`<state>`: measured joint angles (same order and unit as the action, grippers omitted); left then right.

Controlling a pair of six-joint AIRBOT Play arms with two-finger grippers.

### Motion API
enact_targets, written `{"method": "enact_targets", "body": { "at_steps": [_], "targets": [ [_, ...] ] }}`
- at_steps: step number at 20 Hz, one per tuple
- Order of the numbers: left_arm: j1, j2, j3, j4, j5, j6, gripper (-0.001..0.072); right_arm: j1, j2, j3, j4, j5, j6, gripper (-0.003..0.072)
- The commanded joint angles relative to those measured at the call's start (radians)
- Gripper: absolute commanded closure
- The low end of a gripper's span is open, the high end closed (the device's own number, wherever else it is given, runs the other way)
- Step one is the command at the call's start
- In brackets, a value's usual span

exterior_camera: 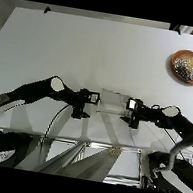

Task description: Fold the box and place the chain.

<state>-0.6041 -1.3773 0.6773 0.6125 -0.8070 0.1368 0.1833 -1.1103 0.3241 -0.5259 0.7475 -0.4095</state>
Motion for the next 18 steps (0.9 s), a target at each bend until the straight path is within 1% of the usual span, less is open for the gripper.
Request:
{"method": "enact_targets", "body": {
  "at_steps": [1, 5, 8, 10, 18],
  "targets": [
    [0.021, -0.042, -0.005, -0.086, 0.012, 0.069, 0.0004, 0.0, 0.001, 0.0, 0.0, 0.0, 0.0, 0.0287],
    [0.026, -0.044, 0.025, -0.136, 0.011, 0.07, 0.0004, 0.0, 0.001, 0.0, 0.0, 0.0, 0.0, 0.0287],
    [0.026, -0.068, 0.052, -0.132, 0.007, 0.095, 0.0004, 0.0, 0.001, 0.0, 0.0, 0.0, 0.0, 0.0287],
    [0.012, -0.079, 0.064, -0.127, -0.019, 0.096, 0.0005, 0.0, 0.001, 0.0, 0.0, 0.0, 0.0, 0.0287],
    [-0.009, -0.116, 0.064, -0.144, -0.011, 0.101, 0.0007, 0.0, 0.001, 0.0, 0.0, 0.0, 0.0, 0.0287]
  ]
}}
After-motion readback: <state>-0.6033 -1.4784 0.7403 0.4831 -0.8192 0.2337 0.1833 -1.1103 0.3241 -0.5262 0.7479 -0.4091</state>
